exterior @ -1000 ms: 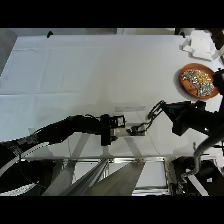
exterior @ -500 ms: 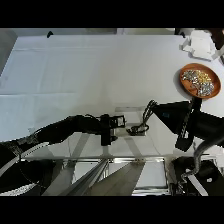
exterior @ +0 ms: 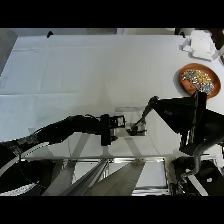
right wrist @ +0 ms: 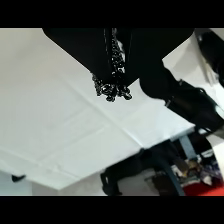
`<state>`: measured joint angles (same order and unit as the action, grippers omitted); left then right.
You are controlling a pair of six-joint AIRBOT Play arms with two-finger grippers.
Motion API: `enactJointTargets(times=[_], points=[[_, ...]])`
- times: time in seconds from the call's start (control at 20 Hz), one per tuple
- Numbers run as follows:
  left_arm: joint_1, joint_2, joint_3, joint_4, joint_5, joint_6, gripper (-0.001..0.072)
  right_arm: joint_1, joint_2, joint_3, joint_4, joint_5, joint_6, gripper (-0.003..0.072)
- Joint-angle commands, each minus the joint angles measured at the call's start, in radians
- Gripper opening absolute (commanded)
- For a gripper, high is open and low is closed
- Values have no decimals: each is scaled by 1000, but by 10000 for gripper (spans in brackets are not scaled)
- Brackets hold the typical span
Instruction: Fold the box and place the chain.
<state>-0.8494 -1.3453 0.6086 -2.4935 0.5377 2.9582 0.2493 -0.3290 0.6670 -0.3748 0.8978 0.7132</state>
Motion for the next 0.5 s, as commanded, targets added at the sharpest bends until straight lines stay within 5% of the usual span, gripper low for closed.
enactJointTargets(times=[0.0,0.45], points=[[0,1,0,0,0,0,314,1,0,1,121,-14,-97,18],[0,1,0,0,0,0,314,0,0,1,353,-50,-307,18]])
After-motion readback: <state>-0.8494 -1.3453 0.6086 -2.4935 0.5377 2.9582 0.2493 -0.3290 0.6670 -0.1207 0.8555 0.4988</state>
